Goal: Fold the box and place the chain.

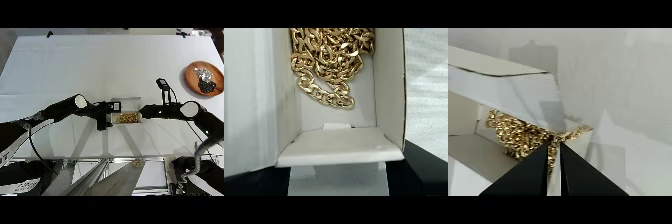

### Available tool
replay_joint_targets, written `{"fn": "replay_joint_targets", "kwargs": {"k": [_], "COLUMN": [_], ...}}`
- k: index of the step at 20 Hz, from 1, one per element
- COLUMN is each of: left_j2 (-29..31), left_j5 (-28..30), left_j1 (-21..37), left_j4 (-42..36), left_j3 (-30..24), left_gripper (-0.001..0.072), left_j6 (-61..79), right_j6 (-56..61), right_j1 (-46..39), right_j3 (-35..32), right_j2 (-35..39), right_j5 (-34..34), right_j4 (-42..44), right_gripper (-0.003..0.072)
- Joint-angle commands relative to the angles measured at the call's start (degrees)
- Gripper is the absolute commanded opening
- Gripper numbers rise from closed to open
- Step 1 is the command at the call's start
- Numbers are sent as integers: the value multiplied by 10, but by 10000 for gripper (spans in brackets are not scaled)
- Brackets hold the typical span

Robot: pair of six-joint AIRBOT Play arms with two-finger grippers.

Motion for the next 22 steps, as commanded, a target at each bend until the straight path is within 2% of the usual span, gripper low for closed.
{"fn": "replay_joint_targets", "kwargs": {"k": [1, 5, 6, 9, 10, 11, 12, 16, 22], "left_j2": [0, 0, 0, 0, 0, 0, 0, 0, 0], "left_j5": [0, 0, 0, 0, 0, 0, 0, 0, 0], "left_j1": [0, 0, 0, 0, 0, 0, 0, 0, 0], "left_j4": [0, 0, 0, 0, 0, 0, 0, 0, 0], "left_j3": [0, 0, 0, 0, 0, 0, 0, 0, 0], "left_gripper": [435, 435, 435, 436, 435, 435, 435, 435, 435], "left_j6": [0, 0, 0, 0, 0, 0, 0, 0, 0], "right_j6": [0, 0, 0, 1, 3, 17, 38, 105, 106], "right_j1": [0, 1, 8, 34, 34, 32, 32, 32, 32], "right_j3": [0, 0, 0, 0, 0, 0, 0, 0, 0], "right_j2": [12, 12, 12, 12, 12, 12, 12, 12, 12], "right_j5": [-1, -3, -8, -31, -28, -26, -23, -18, -21], "right_j4": [-1, 2, 3, 1, -1, -10, -31, -99, -103], "right_gripper": [75, 64, 14, 15, 48, 167, 219, 218, 179]}}
